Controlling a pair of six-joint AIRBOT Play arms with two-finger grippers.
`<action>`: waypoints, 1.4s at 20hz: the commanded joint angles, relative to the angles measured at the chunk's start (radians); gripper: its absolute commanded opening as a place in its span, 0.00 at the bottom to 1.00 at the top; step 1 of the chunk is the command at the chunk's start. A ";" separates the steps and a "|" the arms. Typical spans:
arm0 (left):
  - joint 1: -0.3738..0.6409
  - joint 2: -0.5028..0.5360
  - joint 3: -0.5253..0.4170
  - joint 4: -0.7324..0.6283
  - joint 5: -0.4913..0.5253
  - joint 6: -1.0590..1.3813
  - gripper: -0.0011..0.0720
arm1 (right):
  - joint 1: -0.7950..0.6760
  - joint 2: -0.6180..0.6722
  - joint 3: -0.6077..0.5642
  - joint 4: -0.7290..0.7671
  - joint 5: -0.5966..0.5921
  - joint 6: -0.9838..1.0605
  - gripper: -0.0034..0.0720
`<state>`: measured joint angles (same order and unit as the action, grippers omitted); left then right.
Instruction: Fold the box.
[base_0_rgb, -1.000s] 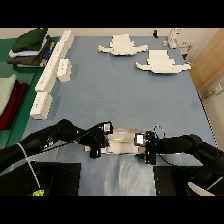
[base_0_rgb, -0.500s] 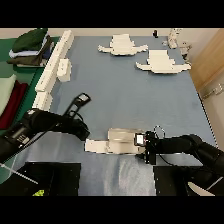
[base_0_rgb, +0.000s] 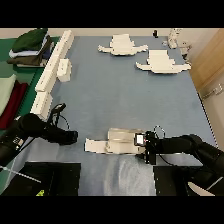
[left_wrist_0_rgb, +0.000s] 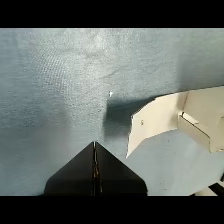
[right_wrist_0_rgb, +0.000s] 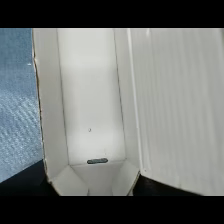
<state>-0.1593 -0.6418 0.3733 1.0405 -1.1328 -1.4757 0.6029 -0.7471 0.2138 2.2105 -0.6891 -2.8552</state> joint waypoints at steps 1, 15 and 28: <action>-0.007 -0.001 -0.095 -0.160 0.094 0.029 0.03 | 0.000 0.000 0.000 0.000 0.000 0.000 0.74; -0.262 -0.080 -0.110 -0.398 0.256 0.077 0.03 | 0.000 0.000 0.000 0.000 0.000 0.000 0.74; -0.283 -0.080 -0.062 -0.416 0.272 0.126 0.63 | 0.000 0.000 0.000 0.000 0.000 0.000 0.74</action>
<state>-0.4419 -0.7216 0.3088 0.6258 -0.8822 -1.3533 0.6029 -0.7471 0.2138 2.2105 -0.6895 -2.8552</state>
